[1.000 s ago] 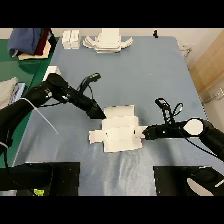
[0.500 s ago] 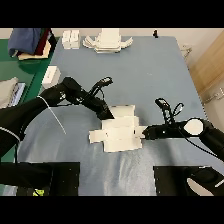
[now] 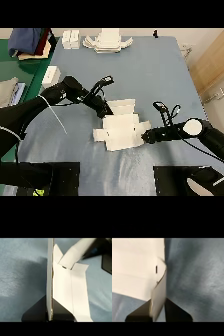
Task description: Fold the box.
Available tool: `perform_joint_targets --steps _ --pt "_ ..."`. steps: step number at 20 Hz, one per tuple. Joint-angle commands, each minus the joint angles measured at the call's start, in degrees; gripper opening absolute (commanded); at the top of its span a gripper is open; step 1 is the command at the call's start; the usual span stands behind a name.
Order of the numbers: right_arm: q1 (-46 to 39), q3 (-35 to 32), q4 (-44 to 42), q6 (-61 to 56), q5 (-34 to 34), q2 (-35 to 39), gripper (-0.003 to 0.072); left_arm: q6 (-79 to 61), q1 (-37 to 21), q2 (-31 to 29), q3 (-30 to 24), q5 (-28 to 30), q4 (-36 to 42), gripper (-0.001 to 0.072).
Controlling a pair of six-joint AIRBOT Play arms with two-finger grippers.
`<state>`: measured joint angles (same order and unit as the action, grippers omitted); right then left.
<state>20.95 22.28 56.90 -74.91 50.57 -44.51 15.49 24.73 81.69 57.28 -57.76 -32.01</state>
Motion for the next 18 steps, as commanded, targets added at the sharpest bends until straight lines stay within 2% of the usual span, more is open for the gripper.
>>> perform_joint_targets --steps 1,3,6,10,11,12,13,16,18 --pt "-0.3 1.1 -0.1 -0.6 -0.9 0.1 0.03 -2.7 0.0 -0.6 0.0 2.6 -0.1 0.001" --pt "-1.0 4.4 3.3 -4.9 1.5 0.7 0.0304 -4.6 0.3 -1.9 0.0 4.0 -0.1 0.0009" --pt "-2.7 13.0 13.1 -13.0 6.8 2.1 0.0304 -8.9 1.6 -5.8 -1.7 5.9 0.3 0.0009" --pt "-4.6 23.8 23.6 -24.0 8.7 5.2 0.0302 -20.8 4.9 -13.9 -9.6 12.5 5.5 0.0008" --pt "-4.6 25.4 24.1 -26.1 8.7 5.6 0.0248 -25.1 5.8 -15.8 -12.2 14.8 8.2 0.0008" --pt "-4.6 26.3 22.5 -26.2 9.0 5.6 0.0062 -28.6 6.5 -16.9 -14.3 16.3 10.1 0.0009" --pt "-4.5 26.4 19.8 -25.9 9.2 5.5 0.0018 -31.1 7.2 -17.2 -16.1 17.0 11.2 0.001" --pt "-2.7 25.9 13.0 -23.4 9.6 3.3 0.0003 -33.4 8.2 -15.6 -19.2 17.4 11.3 0.001" --pt "0.0 25.7 11.4 -22.9 9.1 1.4 0.0004 -34.2 8.1 -14.6 -19.9 19.1 11.3 0.0011"
